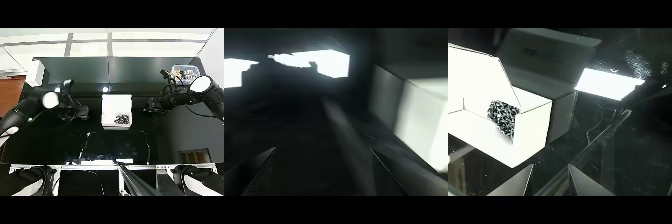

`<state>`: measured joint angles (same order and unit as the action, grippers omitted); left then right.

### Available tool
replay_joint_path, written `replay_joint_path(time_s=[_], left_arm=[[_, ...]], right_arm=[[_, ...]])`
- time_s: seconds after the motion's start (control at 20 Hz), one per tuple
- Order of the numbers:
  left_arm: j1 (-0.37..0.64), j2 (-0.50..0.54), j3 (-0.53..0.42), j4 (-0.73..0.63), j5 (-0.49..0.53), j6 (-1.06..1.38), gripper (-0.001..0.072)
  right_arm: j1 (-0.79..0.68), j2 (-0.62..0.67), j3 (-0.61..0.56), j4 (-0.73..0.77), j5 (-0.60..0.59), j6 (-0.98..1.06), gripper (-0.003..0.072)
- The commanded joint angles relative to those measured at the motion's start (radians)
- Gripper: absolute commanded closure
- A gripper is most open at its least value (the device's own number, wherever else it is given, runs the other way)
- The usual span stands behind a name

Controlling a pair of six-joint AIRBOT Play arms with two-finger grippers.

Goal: Fold the box and place the chain.

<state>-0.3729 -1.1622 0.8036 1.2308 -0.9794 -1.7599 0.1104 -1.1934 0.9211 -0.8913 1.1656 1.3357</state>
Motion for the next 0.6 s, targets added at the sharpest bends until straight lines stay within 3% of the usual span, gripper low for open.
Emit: replay_joint_path(time_s=[0.0,0.1,0.15,0.35,0.45,0.55], left_arm=[[0.187,0.038,-0.206,-0.692,0.04,1.006,0.0067],[0.172,0.022,-0.211,-0.703,-0.079,1.447,0.0063],[0.156,0.018,-0.211,-0.701,-0.085,1.575,0.0018],[0.087,0.018,-0.211,-0.688,0.015,1.981,-0.0009],[0.074,0.002,-0.207,-0.69,0.119,2.044,-0.0009],[0.088,-0.048,-0.183,-0.689,0.156,2.049,-0.0009]], right_arm=[[0.0,0.0,0.0,0.0,-0.004,0.003,0.041],[0.0,0.0,0.0,0.0,-0.006,0.006,0.041],[0.0,0.0,0.0,0.0,-0.006,0.008,0.041],[0.001,0.0,0.0,0.0,-0.007,0.023,0.041],[0.003,0.0,0.0,0.0,-0.008,0.03,0.041],[0.006,0.0,0.0,0.002,-0.016,0.041,0.041]])
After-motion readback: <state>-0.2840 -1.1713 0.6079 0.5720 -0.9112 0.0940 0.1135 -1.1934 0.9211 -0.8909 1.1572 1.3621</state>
